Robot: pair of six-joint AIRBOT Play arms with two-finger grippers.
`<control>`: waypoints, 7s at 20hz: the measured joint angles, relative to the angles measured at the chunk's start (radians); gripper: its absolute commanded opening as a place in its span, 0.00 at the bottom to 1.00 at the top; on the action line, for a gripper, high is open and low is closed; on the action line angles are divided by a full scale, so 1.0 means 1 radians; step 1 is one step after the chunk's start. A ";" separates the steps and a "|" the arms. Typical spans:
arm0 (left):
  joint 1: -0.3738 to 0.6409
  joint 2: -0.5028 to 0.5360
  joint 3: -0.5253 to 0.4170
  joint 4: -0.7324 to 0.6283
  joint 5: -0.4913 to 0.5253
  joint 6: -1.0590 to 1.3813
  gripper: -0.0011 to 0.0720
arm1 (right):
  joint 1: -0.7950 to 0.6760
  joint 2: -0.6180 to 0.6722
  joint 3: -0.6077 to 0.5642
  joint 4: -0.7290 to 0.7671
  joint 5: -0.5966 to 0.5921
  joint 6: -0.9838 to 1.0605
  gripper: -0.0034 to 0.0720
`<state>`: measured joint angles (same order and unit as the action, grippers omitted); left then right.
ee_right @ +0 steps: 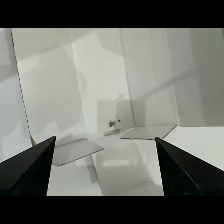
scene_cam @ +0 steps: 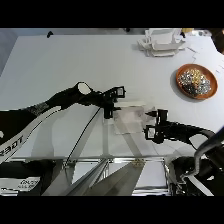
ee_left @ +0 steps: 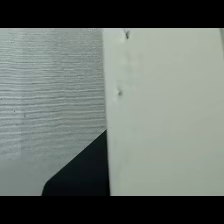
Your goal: Fold the box and place the chain.
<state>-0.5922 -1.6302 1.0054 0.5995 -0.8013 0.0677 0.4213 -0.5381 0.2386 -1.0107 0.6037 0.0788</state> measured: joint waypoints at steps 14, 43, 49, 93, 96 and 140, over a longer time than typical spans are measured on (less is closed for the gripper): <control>0.000 0.000 0.000 0.000 -0.003 0.003 0.03 | 0.081 -0.109 -0.060 -0.053 -0.007 0.045 0.97; 0.000 0.000 0.000 0.000 -0.003 0.002 0.03 | -0.196 -0.428 0.177 0.269 0.017 -0.333 0.96; 0.000 0.000 0.000 0.000 -0.004 0.002 0.03 | -0.266 -0.556 0.251 0.330 0.141 -0.391 0.96; 0.000 0.001 0.000 0.000 -0.003 0.002 0.03 | -0.287 -0.774 0.275 0.441 0.222 -0.581 0.59; 0.000 0.001 0.000 0.000 -0.004 0.003 0.03 | -0.287 -0.774 0.275 0.439 0.222 -0.581 0.59; 0.052 0.351 0.000 0.324 -0.179 -0.361 0.02 | -0.286 -0.775 0.275 0.436 0.224 -0.581 0.59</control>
<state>-0.5400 -1.2789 1.0054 0.9234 -0.9798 -0.2932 0.1349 -1.3132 0.5133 -0.5751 0.8280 -0.5022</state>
